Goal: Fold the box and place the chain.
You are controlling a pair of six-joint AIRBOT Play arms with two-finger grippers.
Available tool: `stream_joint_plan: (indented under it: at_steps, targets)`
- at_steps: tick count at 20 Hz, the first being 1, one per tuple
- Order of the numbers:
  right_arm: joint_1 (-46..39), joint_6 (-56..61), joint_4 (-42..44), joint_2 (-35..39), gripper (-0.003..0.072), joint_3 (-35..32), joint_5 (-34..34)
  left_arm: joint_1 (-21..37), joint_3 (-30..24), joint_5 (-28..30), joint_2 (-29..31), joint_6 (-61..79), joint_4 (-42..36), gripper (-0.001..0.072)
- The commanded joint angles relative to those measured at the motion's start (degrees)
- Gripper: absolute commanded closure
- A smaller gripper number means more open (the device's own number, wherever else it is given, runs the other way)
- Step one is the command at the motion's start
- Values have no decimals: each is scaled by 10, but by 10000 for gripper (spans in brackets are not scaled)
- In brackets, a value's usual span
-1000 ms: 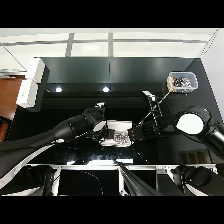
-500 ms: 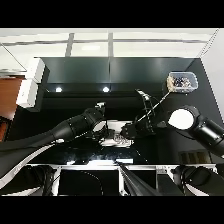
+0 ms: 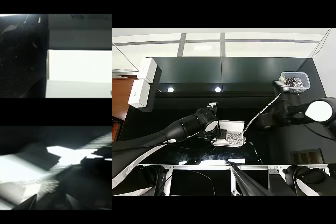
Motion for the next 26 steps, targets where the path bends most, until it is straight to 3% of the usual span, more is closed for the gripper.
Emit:
stream_joint_plan:
  at_steps: [1,2,3,4,6,13,19,21,26]
  targets:
    - [-102,66,-234,9,257,-28,-53,0,0,0,0,0,0,679]
    - [-129,66,-240,-3,224,-40,-106,0,0,0,0,0,0,679]
    - [-150,62,-230,-26,6,-43,-151,0,0,0,0,0,0,679]
    - [-164,56,-217,-54,-14,-42,-193,0,0,0,0,0,0,679]
    - [-187,82,-212,-122,-14,-29,-260,0,0,0,0,0,0,679]
    - [-218,119,-34,-378,-12,155,-269,0,0,0,0,0,0,679]
    - [-220,119,-5,-429,21,196,-273,0,0,0,0,0,0,679]
    - [-220,77,-5,-427,653,201,-251,0,0,0,0,0,0,678]
    - [-221,-24,-11,-374,668,203,-166,0,0,1,0,0,0,679]
